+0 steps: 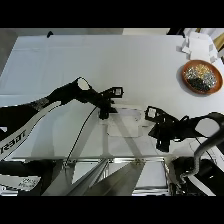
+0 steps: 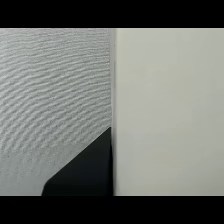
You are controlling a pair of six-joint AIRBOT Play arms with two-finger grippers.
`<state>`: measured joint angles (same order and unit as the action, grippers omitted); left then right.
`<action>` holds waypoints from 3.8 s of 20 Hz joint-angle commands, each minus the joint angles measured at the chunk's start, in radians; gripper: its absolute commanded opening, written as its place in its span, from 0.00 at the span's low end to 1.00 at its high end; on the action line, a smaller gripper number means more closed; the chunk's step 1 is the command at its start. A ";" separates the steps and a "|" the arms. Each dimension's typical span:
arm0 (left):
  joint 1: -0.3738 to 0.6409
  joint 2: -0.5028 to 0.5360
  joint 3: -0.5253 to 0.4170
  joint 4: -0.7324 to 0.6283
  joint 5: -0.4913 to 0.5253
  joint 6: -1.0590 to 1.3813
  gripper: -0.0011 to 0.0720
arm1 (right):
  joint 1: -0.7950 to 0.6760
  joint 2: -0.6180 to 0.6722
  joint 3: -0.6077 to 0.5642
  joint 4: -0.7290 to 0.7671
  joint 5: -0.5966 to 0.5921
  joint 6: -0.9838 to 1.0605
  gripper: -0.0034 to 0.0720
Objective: Fold the box and place the chain.
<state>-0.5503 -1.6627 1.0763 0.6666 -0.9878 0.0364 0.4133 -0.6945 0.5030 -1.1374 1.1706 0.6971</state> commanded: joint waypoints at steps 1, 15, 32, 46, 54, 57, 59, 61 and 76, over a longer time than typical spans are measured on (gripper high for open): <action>0.000 0.001 0.000 0.000 0.000 0.000 0.03 | 0.022 -0.037 -0.019 -0.029 -0.058 -0.016 0.07; 0.000 0.001 0.000 0.000 0.000 0.000 0.03 | 0.031 -0.123 -0.023 -0.007 -0.139 -0.209 0.72; 0.000 0.001 0.000 0.000 -0.004 0.000 0.03 | 0.272 -0.121 -0.198 -0.038 -0.600 -0.295 0.77; 0.000 0.001 0.000 0.000 -0.004 0.000 0.03 | 0.272 -0.149 -0.225 -0.045 -0.605 -0.351 0.77; 0.000 0.001 0.000 0.000 -0.004 0.000 0.03 | 0.272 -0.167 -0.232 -0.055 -0.690 -0.417 0.77; 0.000 0.001 0.000 0.000 -0.004 0.000 0.03 | 0.272 -0.167 -0.232 -0.056 -0.751 -0.417 0.77; 0.000 0.001 0.000 0.000 -0.004 0.000 0.03 | 0.259 -0.166 -0.230 -0.060 -0.748 -0.417 0.77; 0.000 0.001 0.000 0.000 -0.004 0.000 0.03 | 0.241 -0.154 -0.225 -0.065 -0.738 -0.417 0.77; 0.000 0.001 0.000 0.000 -0.008 0.000 0.03 | 0.087 -0.091 -0.162 -0.062 -0.629 -0.417 0.77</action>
<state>-0.5503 -1.6627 1.0760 0.6659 -0.9932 0.0364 0.5278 -0.7872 0.3325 -1.2041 0.5362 0.2798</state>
